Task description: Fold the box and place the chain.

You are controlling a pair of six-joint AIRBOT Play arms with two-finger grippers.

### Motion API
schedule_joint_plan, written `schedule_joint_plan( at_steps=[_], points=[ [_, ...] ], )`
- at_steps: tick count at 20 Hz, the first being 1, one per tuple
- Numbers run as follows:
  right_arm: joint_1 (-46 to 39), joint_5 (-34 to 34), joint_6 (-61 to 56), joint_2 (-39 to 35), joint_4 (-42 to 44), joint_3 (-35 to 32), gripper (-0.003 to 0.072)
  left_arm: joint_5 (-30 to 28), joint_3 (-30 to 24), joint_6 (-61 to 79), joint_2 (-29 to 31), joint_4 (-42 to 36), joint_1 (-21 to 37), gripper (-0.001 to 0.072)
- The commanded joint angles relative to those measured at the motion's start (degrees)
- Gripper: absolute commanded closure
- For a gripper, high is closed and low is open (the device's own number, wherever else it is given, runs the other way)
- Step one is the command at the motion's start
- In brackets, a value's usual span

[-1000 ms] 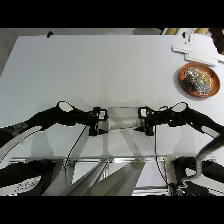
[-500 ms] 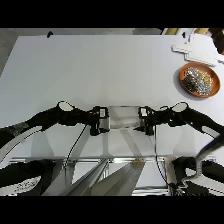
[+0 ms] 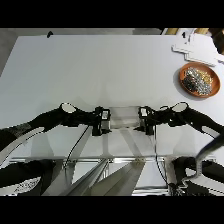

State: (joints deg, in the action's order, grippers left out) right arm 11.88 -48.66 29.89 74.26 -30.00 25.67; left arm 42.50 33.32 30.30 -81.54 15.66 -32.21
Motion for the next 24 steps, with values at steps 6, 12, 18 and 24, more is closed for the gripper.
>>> schedule_joint_plan(
  at_steps=[6, 12, 18, 24],
  points=[
    [0.0, 0.0, 0.0, 0.0, 0.0, 0.0, 0.0342, -0.6, 0.0, 0.4, -0.2, -3.2, -0.3, 0.0008],
    [0.0, 0.0, 0.0, 0.0, 0.0, 0.0, 0.0342, -1.4, 0.1, 0.2, -1.1, -3.1, -1.1, 0.0189],
    [0.0, 0.0, 0.0, 0.0, 0.0, 0.0, 0.0342, -1.3, 0.1, 0.1, -1.1, -3.0, -1.1, 0.0695],
    [0.0, 0.0, 0.0, 0.0, 0.0, 0.0, 0.0342, -1.3, 0.1, 0.1, -1.1, -3.0, -1.1, 0.0695]
  ],
)
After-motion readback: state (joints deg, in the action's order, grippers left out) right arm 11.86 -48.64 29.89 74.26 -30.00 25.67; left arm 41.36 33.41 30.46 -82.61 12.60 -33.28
